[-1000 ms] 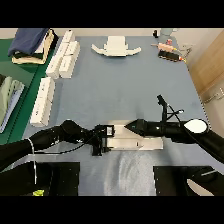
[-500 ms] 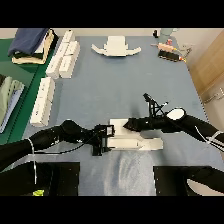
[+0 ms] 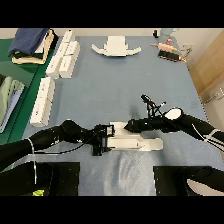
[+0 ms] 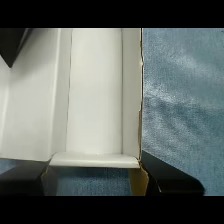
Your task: Fold the box.
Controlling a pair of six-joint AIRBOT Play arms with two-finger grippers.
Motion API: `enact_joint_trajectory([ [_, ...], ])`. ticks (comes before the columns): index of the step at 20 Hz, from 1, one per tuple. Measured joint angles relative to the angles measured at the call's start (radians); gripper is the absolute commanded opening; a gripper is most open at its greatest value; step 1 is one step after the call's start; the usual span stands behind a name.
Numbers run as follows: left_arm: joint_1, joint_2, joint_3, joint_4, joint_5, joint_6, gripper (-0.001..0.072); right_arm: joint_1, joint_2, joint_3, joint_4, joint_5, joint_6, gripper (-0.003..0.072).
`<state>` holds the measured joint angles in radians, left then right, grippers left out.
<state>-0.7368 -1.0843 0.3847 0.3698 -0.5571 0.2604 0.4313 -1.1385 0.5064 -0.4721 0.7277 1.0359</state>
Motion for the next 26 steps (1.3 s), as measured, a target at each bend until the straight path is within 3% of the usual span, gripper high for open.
enact_joint_trajectory([
  [7,0.0,0.0,0.0,0.001,-0.002,0.002,0.0409,-0.01,0.093,0.0,-0.021,0.035,-0.007,0.012],
  [12,0.0,0.0,0.0,0.001,-0.002,0.002,0.0409,-0.018,0.341,0.0,-0.127,0.117,-0.008,0.012],
  [16,0.0,0.0,0.0,0.001,-0.001,0.002,0.0409,-0.018,0.523,0.0,-0.269,0.297,-0.008,0.012],
  [17,0.0,0.0,0.0,0.0,-0.001,0.001,0.0409,-0.018,0.557,0.0,-0.313,0.344,-0.008,0.0187],
  [18,0.0,0.0,0.0,0.0,-0.001,0.001,0.0409,-0.018,0.586,-0.002,-0.363,0.391,-0.008,0.0321],
  [19,0.0,0.0,0.0,0.0,-0.001,0.001,0.0409,-0.018,0.609,-0.002,-0.415,0.433,-0.011,0.0378],
  [22,0.0,0.0,0.0,0.0,0.0,0.001,0.0409,-0.018,0.643,-0.014,-0.536,0.507,-0.075,0.0444],
  [26,0.0,0.0,0.0,0.0,0.001,0.001,0.0408,-0.018,0.651,-0.078,-0.628,0.492,-0.288,0.0445],
])
